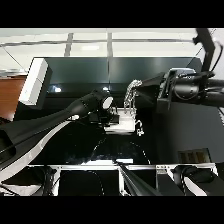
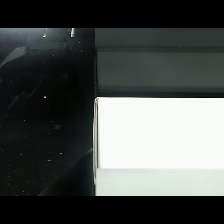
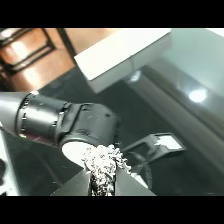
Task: Fold the box and place the chain.
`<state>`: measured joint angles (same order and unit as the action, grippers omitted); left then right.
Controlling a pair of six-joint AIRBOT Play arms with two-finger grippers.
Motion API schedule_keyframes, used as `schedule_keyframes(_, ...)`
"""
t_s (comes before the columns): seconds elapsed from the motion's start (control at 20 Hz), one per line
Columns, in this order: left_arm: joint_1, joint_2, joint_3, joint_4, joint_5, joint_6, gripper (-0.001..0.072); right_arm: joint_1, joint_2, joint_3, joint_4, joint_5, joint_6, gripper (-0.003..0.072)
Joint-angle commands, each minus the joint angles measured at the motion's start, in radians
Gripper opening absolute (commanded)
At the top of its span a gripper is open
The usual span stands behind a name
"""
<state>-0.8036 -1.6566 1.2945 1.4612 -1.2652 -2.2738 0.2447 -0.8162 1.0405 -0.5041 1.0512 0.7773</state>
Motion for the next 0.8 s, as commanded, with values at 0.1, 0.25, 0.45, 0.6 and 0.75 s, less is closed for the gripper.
schedule_keyframes(0.1,0.0,0.0,0.001,0.001,0.001,0.0,0.0032,-0.079,-0.001,0.134,-0.092,0.076,0.076,0.0015)
schedule_keyframes(0.25,0.0,0.0,0.001,0.001,0.001,0.0,0.0033,-0.117,-0.001,0.206,-0.093,0.114,0.1,0.0015)
schedule_keyframes(0.45,0.0,0.0,0.001,0.0,0.001,0.0,0.0033,-0.126,-0.001,0.24,-0.091,0.175,0.137,0.0015)
schedule_keyframes(0.6,0.0,0.0,0.001,0.001,0.001,0.0,0.0033,-0.126,-0.001,0.24,-0.088,0.214,0.16,0.0015)
schedule_keyframes(0.75,0.0,0.0,0.001,0.001,0.001,0.0,0.0033,-0.126,0.0,0.24,-0.073,0.221,0.162,0.0015)
